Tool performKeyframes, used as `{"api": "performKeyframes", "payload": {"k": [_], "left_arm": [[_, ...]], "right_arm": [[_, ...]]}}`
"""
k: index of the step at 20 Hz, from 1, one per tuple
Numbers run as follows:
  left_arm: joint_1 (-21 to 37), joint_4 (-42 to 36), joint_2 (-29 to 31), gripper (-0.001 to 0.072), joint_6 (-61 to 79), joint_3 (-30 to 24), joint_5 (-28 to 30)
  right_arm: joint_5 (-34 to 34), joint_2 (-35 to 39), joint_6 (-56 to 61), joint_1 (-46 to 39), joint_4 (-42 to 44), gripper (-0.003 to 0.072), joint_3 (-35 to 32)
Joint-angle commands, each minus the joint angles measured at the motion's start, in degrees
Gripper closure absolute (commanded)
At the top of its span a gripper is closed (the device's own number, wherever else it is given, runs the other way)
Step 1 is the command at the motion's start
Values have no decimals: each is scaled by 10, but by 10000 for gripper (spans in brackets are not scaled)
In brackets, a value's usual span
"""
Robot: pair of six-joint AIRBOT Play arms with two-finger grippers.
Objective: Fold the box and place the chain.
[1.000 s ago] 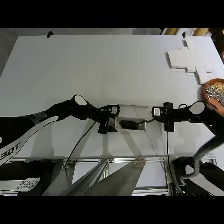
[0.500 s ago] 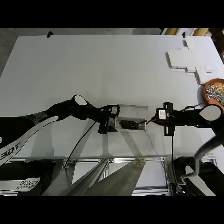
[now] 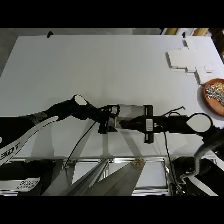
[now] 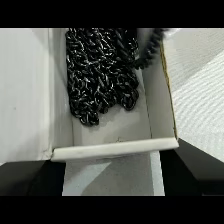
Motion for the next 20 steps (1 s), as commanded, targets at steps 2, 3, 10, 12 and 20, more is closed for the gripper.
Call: {"api": "performKeyframes", "payload": {"k": [2, 3, 10, 12, 20], "left_arm": [[1, 0, 0, 675, 0, 0, 0], [0, 0, 0, 675, 0, 0, 0], [1, 0, 0, 675, 0, 0, 0], [0, 0, 0, 675, 0, 0, 0], [1, 0, 0, 675, 0, 0, 0]], "right_arm": [[-74, -21, 14, 42, 5, 545, 1], [-76, -20, 15, 42, -3, 495, 1], [-18, 35, 16, -88, -101, 493, 1], [32, 41, 16, -140, -199, 493, 1], [72, -17, 16, -278, -325, 494, 0]]}}
